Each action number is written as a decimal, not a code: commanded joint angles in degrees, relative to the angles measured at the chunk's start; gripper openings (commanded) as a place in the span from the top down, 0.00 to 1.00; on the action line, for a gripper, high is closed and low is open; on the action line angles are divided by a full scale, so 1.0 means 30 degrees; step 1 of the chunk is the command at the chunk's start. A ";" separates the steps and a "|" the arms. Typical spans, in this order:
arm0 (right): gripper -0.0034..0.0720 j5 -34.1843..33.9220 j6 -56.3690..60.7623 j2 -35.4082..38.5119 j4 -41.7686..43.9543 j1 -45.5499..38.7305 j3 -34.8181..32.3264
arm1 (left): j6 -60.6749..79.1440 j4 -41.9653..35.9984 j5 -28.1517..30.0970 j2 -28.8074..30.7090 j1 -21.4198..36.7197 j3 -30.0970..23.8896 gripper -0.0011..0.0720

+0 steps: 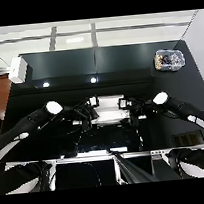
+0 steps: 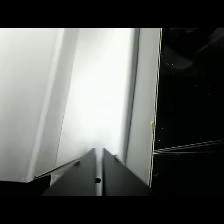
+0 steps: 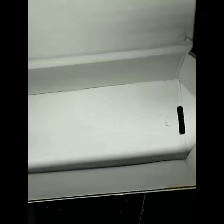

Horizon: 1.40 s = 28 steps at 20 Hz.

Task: Fold the box and place the chain.

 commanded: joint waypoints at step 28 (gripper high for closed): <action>0.75 -0.0044 0.0058 -0.0007 0.0015 0.0015 0.0007 | -1.6203 -0.2004 -0.8546 -0.1902 0.8357 -0.0561 0.95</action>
